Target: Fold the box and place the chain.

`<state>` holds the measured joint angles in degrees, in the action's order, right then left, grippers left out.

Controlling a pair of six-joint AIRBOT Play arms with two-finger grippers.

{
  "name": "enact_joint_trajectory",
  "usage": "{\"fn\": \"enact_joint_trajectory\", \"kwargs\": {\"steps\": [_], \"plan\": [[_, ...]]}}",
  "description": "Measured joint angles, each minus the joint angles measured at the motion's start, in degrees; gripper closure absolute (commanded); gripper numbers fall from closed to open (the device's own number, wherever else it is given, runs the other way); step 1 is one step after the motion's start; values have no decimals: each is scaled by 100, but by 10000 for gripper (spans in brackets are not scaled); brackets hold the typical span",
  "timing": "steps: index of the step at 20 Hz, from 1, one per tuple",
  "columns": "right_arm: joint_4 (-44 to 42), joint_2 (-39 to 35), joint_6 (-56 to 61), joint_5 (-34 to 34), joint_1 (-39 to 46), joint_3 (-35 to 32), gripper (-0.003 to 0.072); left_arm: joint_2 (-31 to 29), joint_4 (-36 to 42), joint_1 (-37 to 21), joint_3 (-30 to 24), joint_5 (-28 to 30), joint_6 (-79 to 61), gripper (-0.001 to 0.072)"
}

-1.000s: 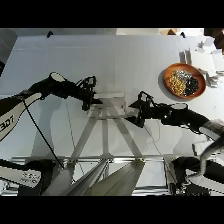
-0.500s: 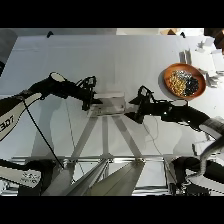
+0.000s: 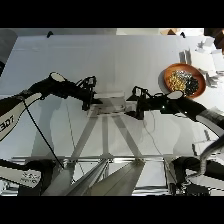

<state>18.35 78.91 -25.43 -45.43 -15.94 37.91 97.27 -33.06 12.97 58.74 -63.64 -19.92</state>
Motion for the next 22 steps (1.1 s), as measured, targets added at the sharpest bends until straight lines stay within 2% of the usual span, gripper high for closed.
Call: {"fn": "enact_joint_trajectory", "kwargs": {"steps": [10,16,22], "plan": [[151,584,-35,-599,157,507,-18,0,0,0,0,-2,-2,695],[520,1095,-26,-1056,179,1069,-17,0,0,0,0,-2,0,695],[673,1381,-9,-1121,13,1207,-14,0,-2,0,0,-7,-2,695]]}}
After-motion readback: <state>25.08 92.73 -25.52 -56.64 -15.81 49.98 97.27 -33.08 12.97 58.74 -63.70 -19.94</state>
